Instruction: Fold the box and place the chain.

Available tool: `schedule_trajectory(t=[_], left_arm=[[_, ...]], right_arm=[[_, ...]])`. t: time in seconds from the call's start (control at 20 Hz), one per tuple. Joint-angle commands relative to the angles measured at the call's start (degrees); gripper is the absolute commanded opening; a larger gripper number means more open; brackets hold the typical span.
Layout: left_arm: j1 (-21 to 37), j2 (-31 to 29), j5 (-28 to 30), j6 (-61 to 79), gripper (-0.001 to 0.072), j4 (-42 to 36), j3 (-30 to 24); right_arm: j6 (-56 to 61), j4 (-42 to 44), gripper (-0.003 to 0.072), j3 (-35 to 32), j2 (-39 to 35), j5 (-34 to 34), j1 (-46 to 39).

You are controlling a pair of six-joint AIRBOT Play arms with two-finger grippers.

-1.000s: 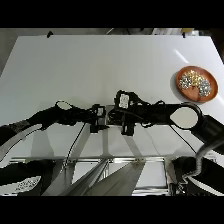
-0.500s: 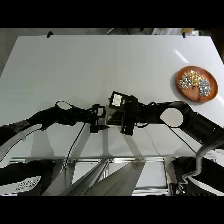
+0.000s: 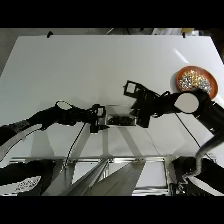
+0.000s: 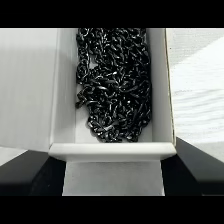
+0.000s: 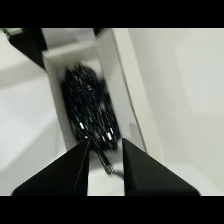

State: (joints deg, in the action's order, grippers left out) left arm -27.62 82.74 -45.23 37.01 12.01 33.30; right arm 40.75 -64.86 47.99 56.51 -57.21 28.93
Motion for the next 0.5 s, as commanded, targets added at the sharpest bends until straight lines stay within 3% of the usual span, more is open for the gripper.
schedule_trajectory(t=[0.0,0.1,0.25,0.35,0.45], left_arm=[[0.0,0.0,0.0,0.0,0.0253,0.0,0.0],[0.0,0.0,0.0,0.0,0.0253,0.0,0.0],[0.0,0.0,0.0,0.0,0.0253,0.0,0.0],[0.0,0.0,0.0,0.0,0.0253,0.0,0.0],[0.0,0.0,0.0,0.0,0.0253,0.0,0.0]], right_arm=[[3.1,-8.8,0.0107,0.9,0.3,-9.3,-8.8],[3.5,-14.7,0.0095,0.9,1.5,-11.4,-13.2],[1.7,-16.4,0.0049,0.9,5.2,-10.0,-18.6],[-6.7,-16.3,0.0091,0.9,8.8,-9.1,-20.2],[-17.4,-16.3,0.023,0.9,12.5,-8.0,-20.2]])
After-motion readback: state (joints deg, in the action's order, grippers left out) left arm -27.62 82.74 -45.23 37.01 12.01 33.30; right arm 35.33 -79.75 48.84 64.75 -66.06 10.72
